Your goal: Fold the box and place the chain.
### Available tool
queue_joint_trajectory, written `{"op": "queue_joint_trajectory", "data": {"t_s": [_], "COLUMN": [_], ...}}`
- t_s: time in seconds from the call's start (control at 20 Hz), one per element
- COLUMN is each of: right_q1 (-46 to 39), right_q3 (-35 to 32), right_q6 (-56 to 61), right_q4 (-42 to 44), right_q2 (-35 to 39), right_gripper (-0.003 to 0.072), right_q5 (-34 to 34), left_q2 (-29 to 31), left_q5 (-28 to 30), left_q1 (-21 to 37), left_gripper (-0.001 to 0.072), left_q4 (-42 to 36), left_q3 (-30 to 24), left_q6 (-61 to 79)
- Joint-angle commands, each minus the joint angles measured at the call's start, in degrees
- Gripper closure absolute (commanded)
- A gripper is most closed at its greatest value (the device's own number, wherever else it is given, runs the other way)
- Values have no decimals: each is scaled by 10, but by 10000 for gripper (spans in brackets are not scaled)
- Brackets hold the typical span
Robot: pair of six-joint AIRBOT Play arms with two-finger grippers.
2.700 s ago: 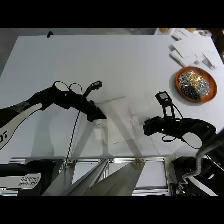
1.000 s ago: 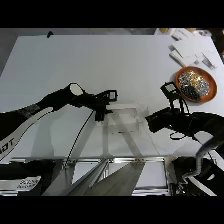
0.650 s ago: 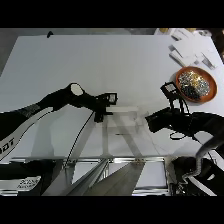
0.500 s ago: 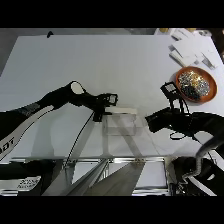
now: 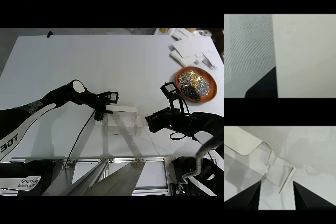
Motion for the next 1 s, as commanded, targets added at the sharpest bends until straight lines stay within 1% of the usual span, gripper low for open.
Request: {"op": "queue_joint_trajectory", "data": {"t_s": [0.0,0.05,0.55,0.65,0.75,0.8,0.95], "right_q1": [0,0,0,0,0,0,0], "right_q3": [0,0,0,0,0,0,0], "right_q6": [0,0,-1,-30,-89,-139,-326], "right_q4": [0,0,0,0,2,8,82], "right_q2": [0,0,0,0,0,0,0], "right_gripper": [250,250,251,259,372,425,598], "right_q5": [1,1,5,5,5,5,15], "left_q2": [-3,-3,-1,-1,-1,-1,-1], "left_q5": [5,5,5,5,5,5,5], "left_q1": [0,0,-1,-1,-1,-1,-1], "left_gripper": [696,673,674,674,674,674,674], "left_q4": [2,2,2,2,2,2,2], "left_q3": [0,0,0,0,0,0,0], "left_q6": [-13,-12,-12,-12,-12,-12,-12]}}
